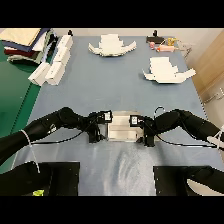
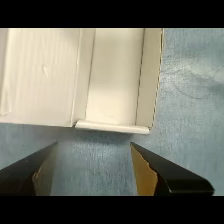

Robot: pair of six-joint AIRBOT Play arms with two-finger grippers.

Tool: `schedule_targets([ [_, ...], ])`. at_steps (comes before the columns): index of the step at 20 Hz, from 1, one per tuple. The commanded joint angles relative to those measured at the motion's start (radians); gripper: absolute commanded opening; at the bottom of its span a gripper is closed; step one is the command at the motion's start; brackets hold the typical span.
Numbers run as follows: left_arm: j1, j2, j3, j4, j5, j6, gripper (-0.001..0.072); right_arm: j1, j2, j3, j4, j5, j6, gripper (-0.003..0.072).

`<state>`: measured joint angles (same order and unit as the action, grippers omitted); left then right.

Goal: Fold the box.

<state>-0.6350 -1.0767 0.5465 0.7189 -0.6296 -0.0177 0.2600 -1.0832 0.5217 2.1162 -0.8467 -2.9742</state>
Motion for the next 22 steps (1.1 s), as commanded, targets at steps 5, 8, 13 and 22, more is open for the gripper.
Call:
schedule_targets([
  [5, -0.001, -0.064, 0.02, -0.064, -0.029, 0.087, 0.0691, 0.0, 0.0, 0.0, 0.0, 0.0, 0.0, 0.0502],
  [8, -0.001, -0.064, 0.02, -0.063, -0.059, 0.106, 0.0691, 0.0, 0.0, 0.001, 0.0, 0.0, 0.0, 0.0502],
  [13, -0.008, -0.088, 0.029, -0.087, -0.024, 0.109, 0.0691, 0.0, 0.0, 0.001, 0.0, 0.0, 0.0, 0.0502],
  [22, -0.087, -0.145, 0.038, -0.09, 0.04, 0.051, 0.0691, 0.0, 0.0, 0.0, 0.0, 0.0, 0.0, 0.0502],
])
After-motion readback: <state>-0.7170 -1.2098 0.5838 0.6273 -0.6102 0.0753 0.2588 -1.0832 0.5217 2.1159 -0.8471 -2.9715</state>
